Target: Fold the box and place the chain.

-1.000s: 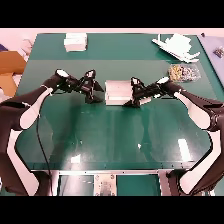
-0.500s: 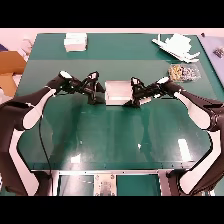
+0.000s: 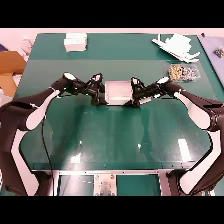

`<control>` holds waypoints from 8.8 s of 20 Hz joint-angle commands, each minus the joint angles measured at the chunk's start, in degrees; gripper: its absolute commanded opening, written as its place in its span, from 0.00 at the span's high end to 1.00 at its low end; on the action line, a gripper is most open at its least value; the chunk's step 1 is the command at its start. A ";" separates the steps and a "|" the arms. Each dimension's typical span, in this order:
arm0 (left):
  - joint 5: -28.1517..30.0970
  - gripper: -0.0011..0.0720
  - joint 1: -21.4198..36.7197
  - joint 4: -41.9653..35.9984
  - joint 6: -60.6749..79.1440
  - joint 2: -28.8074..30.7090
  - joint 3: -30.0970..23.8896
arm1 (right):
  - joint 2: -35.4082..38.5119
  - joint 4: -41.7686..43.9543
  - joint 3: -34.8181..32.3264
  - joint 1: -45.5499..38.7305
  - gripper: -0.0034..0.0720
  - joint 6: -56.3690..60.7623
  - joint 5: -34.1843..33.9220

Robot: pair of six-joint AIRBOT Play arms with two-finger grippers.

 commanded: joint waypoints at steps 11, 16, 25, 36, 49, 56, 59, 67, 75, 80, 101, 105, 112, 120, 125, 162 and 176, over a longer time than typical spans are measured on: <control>2.82 0.01 -0.55 -2.60 0.50 -2.03 0.02 | 0.00 0.00 -0.02 -0.04 0.13 0.02 0.04; 3.43 0.02 -0.55 -2.82 1.27 -2.36 0.04 | 0.00 0.00 -0.02 -0.04 0.13 0.02 0.04; 4.24 0.05 -0.55 -2.80 2.75 -2.60 0.02 | 0.00 0.00 -0.02 -0.04 0.13 0.02 0.04; 4.57 0.49 -0.42 -2.80 3.76 -2.60 0.04 | 0.00 0.00 -0.02 -0.04 0.13 0.02 0.04; 4.50 0.49 -0.42 -2.80 3.76 -2.60 0.02 | 0.00 0.00 -0.02 -0.04 0.13 0.02 0.04; 4.50 0.49 -0.42 -2.80 3.78 -2.60 0.02 | 0.00 0.00 -0.02 0.00 0.13 0.02 0.04; 4.52 0.49 -0.42 -2.80 3.76 -2.60 0.02 | 0.04 0.00 0.04 -0.17 0.00 -0.15 0.28; 4.52 0.49 -0.42 -2.80 3.76 -2.60 0.02 | 1.16 -1.73 2.56 -2.36 0.00 -0.15 5.25; 4.52 0.49 -0.42 -2.80 3.76 -2.60 0.02 | 6.12 -6.62 4.09 -5.60 0.00 1.79 9.22; 4.50 0.49 -0.42 -2.80 3.78 -2.60 0.02 | 10.29 -5.55 4.09 -9.14 0.00 6.93 11.58; 4.52 0.49 -0.42 -2.80 3.76 -2.60 0.02 | 6.82 11.17 4.39 -3.52 0.94 14.32 7.32; 4.52 0.49 -0.42 -2.80 3.76 -2.60 0.02 | 4.50 12.02 4.44 -3.52 0.94 10.95 4.22; 4.50 0.49 -0.42 -2.80 3.76 -2.60 0.04 | 2.21 11.56 7.67 -3.54 0.94 8.41 0.81; 4.50 0.49 -0.42 -2.80 3.76 -2.60 0.02 | -1.44 6.99 9.35 -3.41 0.94 9.07 2.03; 4.50 0.49 -0.42 -2.80 3.76 -2.60 0.02 | -2.73 5.90 9.38 -3.28 0.94 8.41 1.99; 4.52 0.49 -0.42 -2.80 3.76 -2.60 0.02 | 10.08 -24.50 3.13 0.13 0.55 27.89 2.01; 4.52 0.49 -0.42 -2.80 3.78 -2.60 0.02 | 9.57 -23.21 3.13 3.65 0.58 26.03 -2.23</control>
